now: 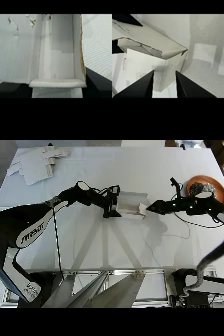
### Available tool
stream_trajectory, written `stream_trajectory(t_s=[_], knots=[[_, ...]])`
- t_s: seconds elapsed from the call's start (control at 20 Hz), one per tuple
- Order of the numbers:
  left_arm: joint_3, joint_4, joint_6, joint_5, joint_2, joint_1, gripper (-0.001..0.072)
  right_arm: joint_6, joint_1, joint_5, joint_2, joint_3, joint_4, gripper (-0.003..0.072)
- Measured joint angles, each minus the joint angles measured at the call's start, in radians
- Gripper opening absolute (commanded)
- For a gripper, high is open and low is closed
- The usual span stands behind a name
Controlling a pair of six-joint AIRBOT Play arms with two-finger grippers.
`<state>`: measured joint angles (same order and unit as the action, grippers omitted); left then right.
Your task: Fold the box and place the chain.
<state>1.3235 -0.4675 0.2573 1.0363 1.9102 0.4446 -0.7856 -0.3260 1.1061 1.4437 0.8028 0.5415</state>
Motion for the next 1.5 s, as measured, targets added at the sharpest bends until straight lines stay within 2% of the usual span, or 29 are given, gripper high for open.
stream_trajectory(t_s=[0.15,0.2,0.3,0.7,1.1,1.5], knots=[[0.0,0.0,0.0,0.0,0.0,0.0,0.0395,0.005,0.002,-0.003,0.0,0.0,0.0,0.032],[0.0,0.0,0.0,0.0,0.0,0.0,0.0395,0.006,0.006,-0.005,0.0,0.0,0.001,0.0365],[0.0,0.0,0.0,0.0,0.0,0.0,0.0395,0.008,0.024,-0.013,0.0,0.0,0.004,0.0553],[0.0,0.0,0.0,0.0,0.0,0.0,0.0395,-0.007,0.132,-0.104,-0.001,0.0,0.021,0.0551],[0.0,0.0,0.0,0.001,0.0,-0.001,0.0395,-0.138,0.225,-0.255,-0.002,0.0,0.096,0.0529],[0.0,0.0,0.0,0.0,0.0,0.0,0.0395,-0.326,0.272,-0.367,-0.049,0.001,0.298,0.0499]])
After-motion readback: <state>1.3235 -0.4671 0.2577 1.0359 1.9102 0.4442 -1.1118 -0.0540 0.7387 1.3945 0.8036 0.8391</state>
